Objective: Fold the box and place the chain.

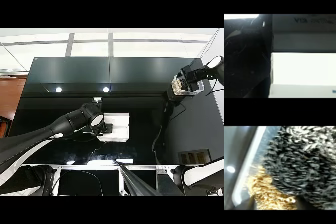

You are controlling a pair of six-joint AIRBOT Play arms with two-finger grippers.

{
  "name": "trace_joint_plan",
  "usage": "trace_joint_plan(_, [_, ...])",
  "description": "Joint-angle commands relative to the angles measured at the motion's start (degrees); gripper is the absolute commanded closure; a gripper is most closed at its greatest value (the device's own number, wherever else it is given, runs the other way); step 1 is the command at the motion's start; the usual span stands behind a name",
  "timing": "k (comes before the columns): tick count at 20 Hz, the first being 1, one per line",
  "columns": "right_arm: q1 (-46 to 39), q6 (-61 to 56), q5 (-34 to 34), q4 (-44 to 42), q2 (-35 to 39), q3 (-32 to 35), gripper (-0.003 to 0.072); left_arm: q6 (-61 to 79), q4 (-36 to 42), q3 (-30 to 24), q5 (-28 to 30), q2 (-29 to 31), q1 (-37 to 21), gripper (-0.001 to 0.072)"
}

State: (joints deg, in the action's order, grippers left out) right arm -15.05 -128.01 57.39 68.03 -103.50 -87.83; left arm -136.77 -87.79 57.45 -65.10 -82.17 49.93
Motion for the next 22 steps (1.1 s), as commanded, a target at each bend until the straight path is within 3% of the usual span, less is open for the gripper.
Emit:
trace_joint_plan(1, [-0.2, 5.62, 0.52, -2.78, -0.2, -0.09, 0.0245, 0.02, -0.02, 0.02, 0.02, -0.02, -0.04, 0.0684])
trace_joint_plan(2, [-0.35, 7.56, 0.87, -4.07, -0.2, -0.11, 0.0382, 0.02, -0.02, 0.02, 0.02, -0.02, -0.04, 0.0683])
trace_joint_plan(3, [-0.68, 10.38, 1.68, -5.75, -0.2, -0.11, 0.0692, 0.0, -0.02, 0.02, 0.02, -0.02, -0.04, 0.0684])
trace_joint_plan(10, [-2.12, 24.46, 3.72, -8.04, 5.51, -0.13, 0.0676, 0.02, -0.02, 0.02, 0.04, -0.02, -0.04, 0.0684])
trace_joint_plan(22, [-4.31, 41.07, 1.81, -9.7, 31.15, -1.49, 0.0676, 0.0, -0.02, 0.02, 0.04, -0.02, -0.04, 0.0684])
